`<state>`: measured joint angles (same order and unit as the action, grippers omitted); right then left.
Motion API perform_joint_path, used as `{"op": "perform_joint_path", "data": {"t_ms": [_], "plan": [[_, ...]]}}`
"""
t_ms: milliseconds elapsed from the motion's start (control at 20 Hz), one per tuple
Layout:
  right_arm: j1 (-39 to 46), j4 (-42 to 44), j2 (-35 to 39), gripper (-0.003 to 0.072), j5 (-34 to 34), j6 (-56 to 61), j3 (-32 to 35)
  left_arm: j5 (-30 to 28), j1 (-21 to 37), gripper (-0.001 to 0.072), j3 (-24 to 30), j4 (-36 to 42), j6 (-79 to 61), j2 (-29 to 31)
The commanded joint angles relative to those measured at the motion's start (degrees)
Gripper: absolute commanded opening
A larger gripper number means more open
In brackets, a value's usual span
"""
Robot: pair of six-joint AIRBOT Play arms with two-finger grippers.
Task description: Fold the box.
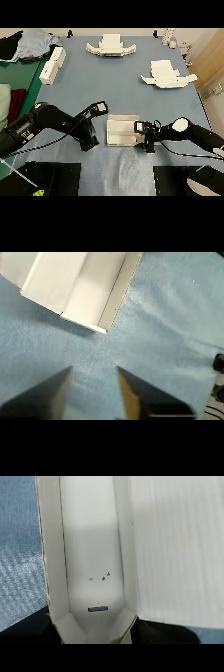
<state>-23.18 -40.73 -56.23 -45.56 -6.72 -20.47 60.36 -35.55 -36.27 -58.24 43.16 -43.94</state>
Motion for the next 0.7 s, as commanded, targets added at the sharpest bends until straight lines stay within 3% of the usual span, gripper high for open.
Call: {"op": "perform_joint_path", "data": {"t_ms": [0, 150, 300, 500, 650], "plan": [[-0.02, 0.0, 0.0, 0.0502, 0.0, 0.02, -0.04, -8.0, 5.95, 0.0714, 8.24, 8.24, -25.46, 1.46], [-0.02, 0.0, 0.0, 0.0502, 0.0, 0.02, -0.04, -16.09, 5.86, 0.0714, 13.62, 19.82, -43.93, -2.6], [-0.02, 0.0, 0.0, 0.0502, 0.0, 0.02, -0.04, -18.75, 5.73, 0.0714, 14.97, 28.33, -57.29, -8.81], [-0.02, 0.0, 0.0, 0.0502, 0.0, 0.02, -0.04, -24.81, 2.1, 0.0714, 14.82, 30.71, -58.82, -15.32], [-0.02, 0.0, 0.0, 0.0502, 0.0, 0.02, -0.04, -29.09, 0.17, 0.0714, 14.71, 32.92, -58.49, -16.9]]}}
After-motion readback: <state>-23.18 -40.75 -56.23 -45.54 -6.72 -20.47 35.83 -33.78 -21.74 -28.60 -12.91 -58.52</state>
